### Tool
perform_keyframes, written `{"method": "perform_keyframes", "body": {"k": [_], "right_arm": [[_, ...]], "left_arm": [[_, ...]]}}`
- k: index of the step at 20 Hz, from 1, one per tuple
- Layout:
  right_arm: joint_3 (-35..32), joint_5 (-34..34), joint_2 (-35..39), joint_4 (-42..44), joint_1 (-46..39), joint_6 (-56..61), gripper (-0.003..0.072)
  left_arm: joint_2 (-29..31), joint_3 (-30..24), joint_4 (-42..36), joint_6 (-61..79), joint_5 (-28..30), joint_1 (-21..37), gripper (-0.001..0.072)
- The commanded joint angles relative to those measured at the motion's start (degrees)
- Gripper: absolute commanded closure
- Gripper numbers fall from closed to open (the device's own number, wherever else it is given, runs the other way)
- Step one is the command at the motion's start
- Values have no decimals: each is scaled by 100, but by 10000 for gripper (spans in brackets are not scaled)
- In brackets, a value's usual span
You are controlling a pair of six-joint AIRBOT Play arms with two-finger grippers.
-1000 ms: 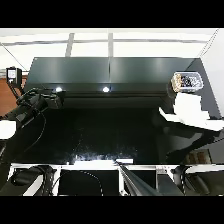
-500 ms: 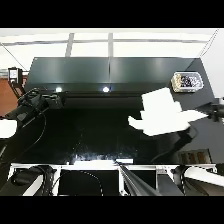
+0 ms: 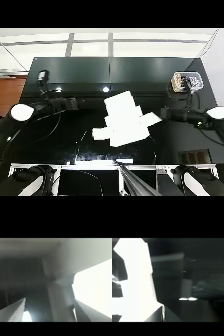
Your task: Fold the box and place the chain.
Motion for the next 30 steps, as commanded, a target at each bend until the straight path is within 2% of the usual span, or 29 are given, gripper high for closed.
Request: {"method": "perform_keyframes", "body": {"k": [1, 3, 5, 8, 11, 15, 17, 18, 19, 20, 22, 23, 24, 25, 28, 30], "right_arm": [[-413, -944, 446, 131, 1005, -317, 673], [-413, -946, 448, 138, 1185, -317, 672], [-413, -944, 448, 138, 1237, -317, 672], [-413, -944, 448, 136, 1235, -317, 672], [-413, -946, 446, 136, 1235, -317, 672], [-413, -944, 448, 142, 1235, -313, 672], [-411, -944, 448, 136, 1222, -313, 672], [-411, -953, 448, 122, 1220, -315, 671], [-411, -964, 448, 96, 1222, -313, 671], [-411, -964, 448, 68, 1222, -313, 671], [-411, -964, 448, 35, 1222, -313, 669], [-409, -960, 448, 2, 1220, -304, 655], [-393, -960, 448, -85, 1217, -260, 391], [-323, -883, 452, -293, 1150, -157, 74], [402, 90, 455, -1292, 505, -15, 56], [986, 826, 455, -1899, 94, -61, 57]], "left_arm": [[-1191, 468, -848, 485, -1530, 109, 3], [-1880, 566, -1620, 1165, -2192, 144, 2], [-2417, 682, -1661, 1335, -2404, 55, 3], [-2846, 872, -1794, 1635, -2555, -68, 3], [-3434, 1145, -2044, 2177, -3486, -258, 3], [-3899, 1445, -2168, 2389, -3687, -610, 9], [-3978, 1585, -2448, 2787, -3783, -647, 44], [-4006, 1655, -2406, 2896, -3871, -651, 104], [-4022, 1698, -2337, 2962, -3936, -651, 207], [-4024, 1703, -2262, 3093, -3958, -645, 255], [-4033, 1707, -2166, 3427, -4030, -627, 621], [-4041, 1722, -2155, 3528, -4030, -625, 674], [-4046, 1740, -2164, 3615, -4033, -627, 678], [-4046, 1768, -2153, 3707, -4041, -627, 679], [-4044, 1923, -2135, 3982, -4041, -595, 681], [-4002, 2103, -2079, 4730, -4035, -595, 684]]}}
